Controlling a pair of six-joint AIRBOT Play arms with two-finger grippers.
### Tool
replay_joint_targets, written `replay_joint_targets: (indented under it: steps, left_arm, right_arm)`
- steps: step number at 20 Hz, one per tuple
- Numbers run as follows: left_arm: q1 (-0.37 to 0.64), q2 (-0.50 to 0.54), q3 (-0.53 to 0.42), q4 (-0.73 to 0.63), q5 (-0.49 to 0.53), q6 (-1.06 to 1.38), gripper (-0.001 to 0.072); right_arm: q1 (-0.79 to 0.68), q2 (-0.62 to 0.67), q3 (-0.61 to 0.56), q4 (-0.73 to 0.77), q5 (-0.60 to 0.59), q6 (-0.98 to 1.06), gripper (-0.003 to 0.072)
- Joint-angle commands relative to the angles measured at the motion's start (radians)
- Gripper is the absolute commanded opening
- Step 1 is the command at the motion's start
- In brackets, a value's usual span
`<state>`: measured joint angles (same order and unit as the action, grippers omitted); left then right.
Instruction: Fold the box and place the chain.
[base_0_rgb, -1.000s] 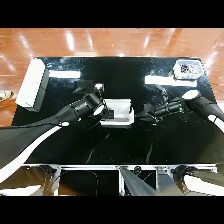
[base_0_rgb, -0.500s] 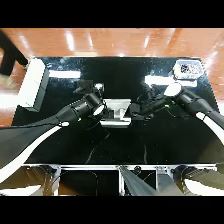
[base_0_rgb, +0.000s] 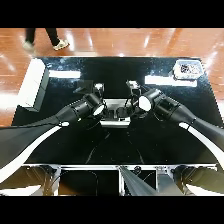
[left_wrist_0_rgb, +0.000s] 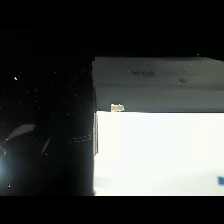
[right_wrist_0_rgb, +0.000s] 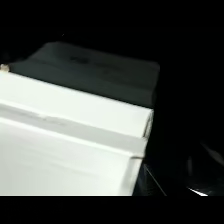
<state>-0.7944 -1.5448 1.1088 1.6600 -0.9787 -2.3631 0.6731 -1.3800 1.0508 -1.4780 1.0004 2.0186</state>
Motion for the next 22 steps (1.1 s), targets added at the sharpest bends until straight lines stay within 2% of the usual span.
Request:
replay_joint_targets:
  steps: [1, 5, 6, 22]
  left_arm:
    - [0.000, 0.000, 0.000, 0.000, 0.002, 0.001, 0.0016]
    - [0.000, 0.000, 0.000, 0.000, 0.003, 0.003, 0.0017]
    - [0.000, 0.000, 0.000, 0.000, 0.003, 0.003, 0.0017]
    - [0.000, 0.000, 0.000, 0.000, 0.009, 0.003, 0.0017]
  right_arm:
    - [0.027, -0.003, 0.012, -0.143, 0.011, 0.127, 0.0596]
    - [0.027, -0.014, 0.013, -0.171, 0.046, 0.159, 0.0594]
    - [0.027, -0.022, 0.016, -0.170, 0.056, 0.159, 0.0531]
    - [0.027, -0.119, 0.048, -0.130, 0.050, 0.158, 0.0529]
